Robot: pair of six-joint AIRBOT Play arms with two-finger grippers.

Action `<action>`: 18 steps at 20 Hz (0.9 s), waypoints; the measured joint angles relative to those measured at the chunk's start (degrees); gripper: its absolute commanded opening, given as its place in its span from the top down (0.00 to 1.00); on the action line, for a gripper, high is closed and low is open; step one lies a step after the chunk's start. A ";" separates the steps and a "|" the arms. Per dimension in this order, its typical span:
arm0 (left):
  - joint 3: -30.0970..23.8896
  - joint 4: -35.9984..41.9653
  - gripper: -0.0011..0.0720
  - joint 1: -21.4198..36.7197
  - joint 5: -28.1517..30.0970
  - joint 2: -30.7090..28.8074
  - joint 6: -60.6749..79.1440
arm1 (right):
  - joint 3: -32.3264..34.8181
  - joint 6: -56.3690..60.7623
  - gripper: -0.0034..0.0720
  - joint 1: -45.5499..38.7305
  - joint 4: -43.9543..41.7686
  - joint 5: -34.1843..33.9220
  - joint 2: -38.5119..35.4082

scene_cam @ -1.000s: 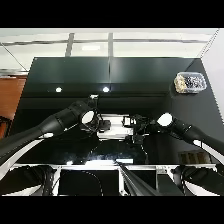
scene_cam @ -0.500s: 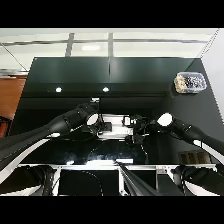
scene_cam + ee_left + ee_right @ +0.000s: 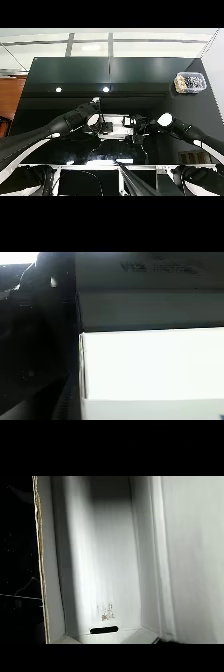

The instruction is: Fold the box and place the chain.

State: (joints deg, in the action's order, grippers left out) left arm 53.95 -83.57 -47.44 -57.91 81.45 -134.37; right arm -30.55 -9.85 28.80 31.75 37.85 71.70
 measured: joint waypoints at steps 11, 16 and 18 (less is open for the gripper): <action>-0.04 -0.37 0.95 0.00 0.22 0.00 0.61 | 0.00 0.31 0.07 0.00 0.00 -0.02 0.00; 1.66 -1.53 0.95 0.00 -0.09 -0.02 2.01 | 0.02 3.58 0.04 -0.07 2.71 0.44 -1.33; 2.40 -2.75 0.95 0.00 -1.36 -0.02 2.01 | 0.02 5.77 0.04 -0.17 5.01 1.05 -3.32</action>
